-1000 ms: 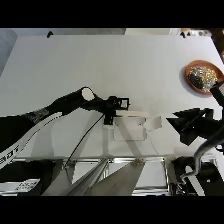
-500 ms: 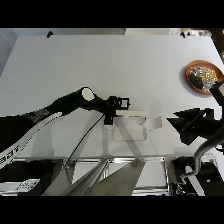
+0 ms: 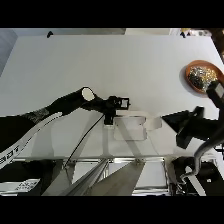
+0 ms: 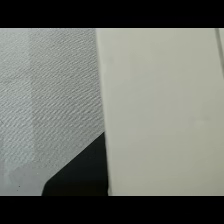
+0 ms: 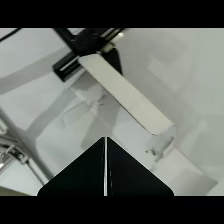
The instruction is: Fold the box and place the chain.
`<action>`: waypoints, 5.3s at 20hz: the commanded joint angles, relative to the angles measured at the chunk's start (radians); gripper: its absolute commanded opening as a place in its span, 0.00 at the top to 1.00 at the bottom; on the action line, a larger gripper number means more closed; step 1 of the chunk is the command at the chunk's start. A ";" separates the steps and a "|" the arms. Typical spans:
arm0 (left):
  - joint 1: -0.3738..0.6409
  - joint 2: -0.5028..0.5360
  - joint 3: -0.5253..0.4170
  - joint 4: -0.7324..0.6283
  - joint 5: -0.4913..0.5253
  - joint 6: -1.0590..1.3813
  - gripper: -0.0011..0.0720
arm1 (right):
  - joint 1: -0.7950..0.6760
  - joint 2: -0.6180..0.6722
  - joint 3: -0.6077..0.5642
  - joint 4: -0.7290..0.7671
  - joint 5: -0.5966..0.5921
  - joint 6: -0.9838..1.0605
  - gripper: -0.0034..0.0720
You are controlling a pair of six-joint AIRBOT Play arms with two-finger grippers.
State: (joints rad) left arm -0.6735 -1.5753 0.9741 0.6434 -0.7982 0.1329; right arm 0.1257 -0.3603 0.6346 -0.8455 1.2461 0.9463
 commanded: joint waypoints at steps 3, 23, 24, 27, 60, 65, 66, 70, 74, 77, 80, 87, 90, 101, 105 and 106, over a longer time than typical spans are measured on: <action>0.000 0.000 0.000 0.000 0.000 -0.001 0.97 | 0.208 -0.176 -0.082 -0.154 0.001 -0.190 0.93; -0.001 0.000 0.000 0.000 0.000 -0.002 0.97 | 0.483 -0.192 -0.469 -0.430 -0.532 -0.432 0.04; -0.001 0.000 0.000 0.000 0.000 -0.002 0.97 | 0.483 -0.200 -0.489 -0.430 -0.555 -0.432 0.04; -0.001 0.000 0.000 0.000 0.001 -0.002 0.97 | 0.483 -0.225 -0.500 -0.425 -0.666 -0.451 0.04; -0.001 0.000 0.000 0.000 0.000 -0.002 0.97 | 0.115 -0.407 -0.404 0.118 -0.652 -1.102 0.04; -0.001 0.000 0.000 0.000 0.000 -0.002 0.97 | 0.030 -0.466 -0.363 0.151 -0.564 -1.234 0.04; -0.001 0.000 0.000 0.000 0.000 -0.002 0.97 | 0.026 -0.488 -0.347 0.151 -0.551 -1.255 0.04; -0.001 0.000 0.000 0.000 0.000 -0.002 0.97 | 0.026 -0.563 -0.303 0.194 -0.524 -1.266 0.04; -0.001 0.000 0.000 0.000 0.000 -0.002 0.97 | 0.026 -0.636 -0.302 0.249 -0.496 -1.276 0.04; -0.001 0.000 0.000 0.000 0.000 -0.002 0.97 | 0.026 -0.690 -0.301 0.279 -0.440 -1.362 0.04; -0.001 0.000 0.000 0.000 0.000 -0.002 0.97 | 0.026 -0.727 -0.301 0.282 -0.422 -1.404 0.05; -0.001 0.000 0.000 0.000 0.000 -0.002 0.97 | 0.026 -0.747 -0.301 0.306 -0.426 -1.450 0.20; -0.001 0.000 0.000 0.000 0.000 -0.002 0.97 | 0.026 -0.763 -0.301 0.316 -0.431 -1.458 0.20; -0.001 0.000 0.000 0.000 0.000 -0.002 0.97 | 0.026 -0.788 -0.301 0.319 -0.445 -1.502 0.37; -0.001 0.000 0.000 0.000 0.000 -0.002 0.97 | 0.026 -0.788 -0.301 0.319 -0.445 -1.501 0.39; -0.001 0.000 0.000 0.000 0.000 -0.002 0.97 | 0.026 -0.788 -0.301 0.319 -0.444 -1.498 0.39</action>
State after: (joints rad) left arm -0.6743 -1.5757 0.9741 0.6437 -0.7986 0.1314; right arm 0.1513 -1.1477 0.3340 -0.5236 0.8040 -0.5541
